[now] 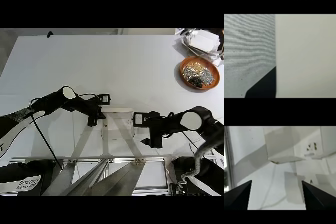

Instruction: Fold the box and place the chain.

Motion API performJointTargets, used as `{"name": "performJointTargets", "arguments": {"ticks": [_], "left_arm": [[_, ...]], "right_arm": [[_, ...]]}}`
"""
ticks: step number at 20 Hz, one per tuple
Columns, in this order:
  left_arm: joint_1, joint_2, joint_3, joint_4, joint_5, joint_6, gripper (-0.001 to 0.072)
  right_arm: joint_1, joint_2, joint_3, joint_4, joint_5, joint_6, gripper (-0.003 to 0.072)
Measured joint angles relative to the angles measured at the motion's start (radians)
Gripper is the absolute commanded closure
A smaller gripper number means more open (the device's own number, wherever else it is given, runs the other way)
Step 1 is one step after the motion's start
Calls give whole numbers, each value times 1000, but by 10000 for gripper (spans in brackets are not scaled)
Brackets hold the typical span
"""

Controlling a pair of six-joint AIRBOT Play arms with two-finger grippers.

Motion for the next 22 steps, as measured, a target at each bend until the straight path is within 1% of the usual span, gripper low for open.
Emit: {"name": "performJointTargets", "arguments": {"ticks": [2,5,7,11,15,22], "left_arm": [[0,0,0,0,0,0,697],[0,0,0,0,0,0,697],[0,0,0,0,0,0,697],[0,0,0,0,0,0,697],[0,0,0,0,0,0,697],[0,0,0,0,-1,0,697]], "right_arm": [[34,-19,-3,-29,-65,-27,-21],[89,-30,-11,-82,-130,-46,-27],[127,-33,-36,-101,-180,-45,-29],[197,-36,-122,-118,-316,8,-29],[240,-49,-165,-124,-459,106,-23],[251,-85,-174,-126,-558,179,-17]]}}
